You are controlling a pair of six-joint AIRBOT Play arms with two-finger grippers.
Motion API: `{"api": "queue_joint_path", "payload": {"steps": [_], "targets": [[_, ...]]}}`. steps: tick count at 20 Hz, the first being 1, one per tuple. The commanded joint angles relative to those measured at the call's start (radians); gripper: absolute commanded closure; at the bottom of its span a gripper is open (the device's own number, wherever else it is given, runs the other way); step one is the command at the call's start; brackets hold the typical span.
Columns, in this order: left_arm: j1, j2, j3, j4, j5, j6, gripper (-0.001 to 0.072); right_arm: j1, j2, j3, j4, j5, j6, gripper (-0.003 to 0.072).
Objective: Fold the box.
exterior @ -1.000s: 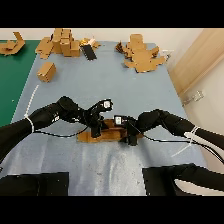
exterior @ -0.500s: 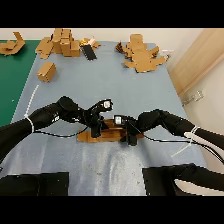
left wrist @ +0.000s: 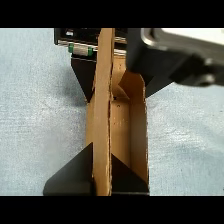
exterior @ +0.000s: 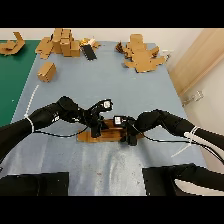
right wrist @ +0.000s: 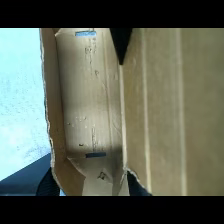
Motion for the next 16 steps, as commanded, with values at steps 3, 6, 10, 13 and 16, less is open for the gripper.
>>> {"api": "queue_joint_path", "payload": {"steps": [3, 6, 10, 13, 16], "targets": [[0.001, 0.0, 0.0, 0.0, 0.0, 0.0, 0.0696, 0.002, 0.0, 0.0, 0.0, -0.002, 0.001, 0.0189], [0.001, 0.0, 0.0, 0.0, 0.0, 0.0, 0.0696, 0.002, 0.0, 0.0, 0.0, -0.001, 0.0, 0.0189], [0.001, 0.0, 0.0, 0.0, 0.0, 0.0, 0.0696, 0.002, 0.0, 0.0, 0.0, 0.0, 0.0, 0.0189], [0.0, 0.0, 0.0, 0.0, 0.0, 0.0, 0.0696, 0.002, 0.0, 0.0, 0.0, 0.006, 0.0, 0.0189], [0.001, 0.0, 0.0, 0.0, -0.001, -0.02, 0.0695, 0.002, 0.0, 0.0, 0.0, 0.007, 0.0, 0.0189]]}}
